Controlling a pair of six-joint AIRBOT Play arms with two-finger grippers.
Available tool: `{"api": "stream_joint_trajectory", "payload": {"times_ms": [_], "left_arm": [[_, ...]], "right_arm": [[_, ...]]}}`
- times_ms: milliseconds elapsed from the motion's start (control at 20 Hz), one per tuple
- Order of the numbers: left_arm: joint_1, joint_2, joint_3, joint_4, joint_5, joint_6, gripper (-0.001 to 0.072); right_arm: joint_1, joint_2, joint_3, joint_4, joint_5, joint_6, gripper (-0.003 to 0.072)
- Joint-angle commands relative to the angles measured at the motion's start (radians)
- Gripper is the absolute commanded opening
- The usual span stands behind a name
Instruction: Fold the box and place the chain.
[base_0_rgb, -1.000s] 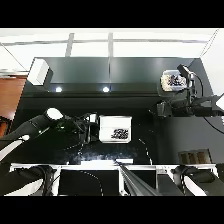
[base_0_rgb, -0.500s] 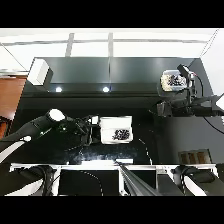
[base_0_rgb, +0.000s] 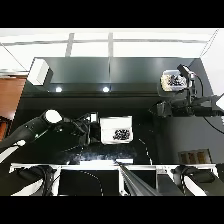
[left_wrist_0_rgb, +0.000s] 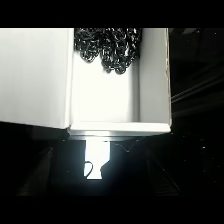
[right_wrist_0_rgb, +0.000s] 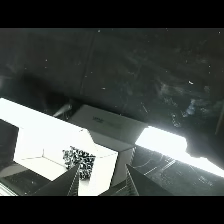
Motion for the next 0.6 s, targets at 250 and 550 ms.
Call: {"api": "stream_joint_trajectory", "payload": {"times_ms": [250,550], "left_arm": [[-0.045,0.021,-0.042,-0.051,0.065,-0.076,0.0714],[-0.045,-0.003,-0.042,-0.097,0.080,-0.064,0.0713]], "right_arm": [[-0.001,0.001,0.000,0.000,-0.003,0.000,0.0348],[-0.001,0.001,0.000,0.000,-0.002,0.000,0.0348]]}}
